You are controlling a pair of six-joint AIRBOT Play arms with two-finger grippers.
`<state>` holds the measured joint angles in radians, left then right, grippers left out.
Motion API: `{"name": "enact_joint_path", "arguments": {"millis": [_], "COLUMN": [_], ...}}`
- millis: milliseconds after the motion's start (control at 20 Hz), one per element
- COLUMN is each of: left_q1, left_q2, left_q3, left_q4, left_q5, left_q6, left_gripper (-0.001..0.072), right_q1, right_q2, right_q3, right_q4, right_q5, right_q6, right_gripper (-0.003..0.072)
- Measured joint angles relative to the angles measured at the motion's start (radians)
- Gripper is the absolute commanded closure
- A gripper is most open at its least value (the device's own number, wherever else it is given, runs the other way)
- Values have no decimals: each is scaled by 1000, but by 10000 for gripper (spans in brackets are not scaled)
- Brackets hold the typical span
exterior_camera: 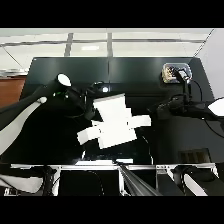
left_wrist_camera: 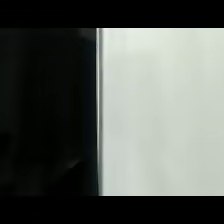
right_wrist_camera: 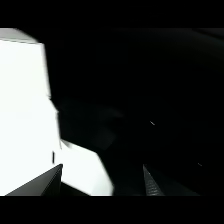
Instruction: Fold the box and place the chain.
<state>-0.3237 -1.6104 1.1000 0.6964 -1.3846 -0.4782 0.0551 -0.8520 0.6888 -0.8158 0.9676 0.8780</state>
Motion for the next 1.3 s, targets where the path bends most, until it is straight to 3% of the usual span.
{"name": "enact_joint_path", "arguments": {"millis": [200, 400, 450, 500, 800, 1300], "left_q1": [-60, -102, -110, -117, -133, -137], "left_q2": [96, 106, 107, 108, 108, 108], "left_q3": [-124, -150, -153, -154, -159, -159], "left_q4": [60, 95, 100, 103, 113, 119], "left_q5": [259, 391, 403, 411, 432, 438], "left_q6": [145, 238, 270, 299, 389, 424], "left_gripper": [686, 686, 685, 685, 686, 686], "right_q1": [-3, 36, 55, 75, 245, 462], "right_q2": [-5, -6, -6, -6, -19, -156], "right_q3": [10, -45, -66, -86, -173, -191], "right_q4": [-95, -134, -135, -138, -151, -105], "right_q5": [6, -32, -47, -66, -176, -185], "right_q6": [-76, -222, -252, -273, -468, -850], "right_gripper": [137, 134, 20, -18, -15, -16]}}
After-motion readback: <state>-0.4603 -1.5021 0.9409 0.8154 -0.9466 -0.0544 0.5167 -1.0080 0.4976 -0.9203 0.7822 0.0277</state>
